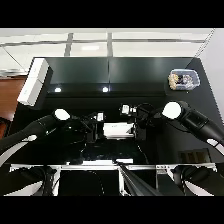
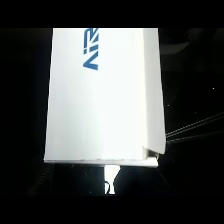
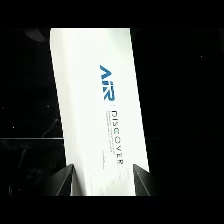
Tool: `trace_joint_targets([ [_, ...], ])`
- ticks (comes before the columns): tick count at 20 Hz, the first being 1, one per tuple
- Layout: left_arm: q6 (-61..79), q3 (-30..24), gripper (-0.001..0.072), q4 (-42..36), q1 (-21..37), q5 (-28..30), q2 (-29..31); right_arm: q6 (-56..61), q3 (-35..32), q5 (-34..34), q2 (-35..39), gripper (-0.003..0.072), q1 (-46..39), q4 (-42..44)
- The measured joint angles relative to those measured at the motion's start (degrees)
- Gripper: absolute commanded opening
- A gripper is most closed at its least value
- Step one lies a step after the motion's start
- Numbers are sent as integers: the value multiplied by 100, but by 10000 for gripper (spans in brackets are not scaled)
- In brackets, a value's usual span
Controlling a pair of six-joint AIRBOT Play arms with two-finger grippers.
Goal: Fold the box and place the chain.
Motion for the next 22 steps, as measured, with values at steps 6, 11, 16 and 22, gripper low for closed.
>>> trace_joint_targets([
  [6,-2,0,342,0,0,2,0,2,-7,-55,0,424,0,9],
  [11,2,0,342,2,0,2,0,2,-4,-90,0,243,0,17],
  [16,2,0,342,2,0,0,0,22,-4,-52,0,244,0,17],
  [22,2,0,342,7,-2,-17,0,42,-7,131,0,286,0,13],
])
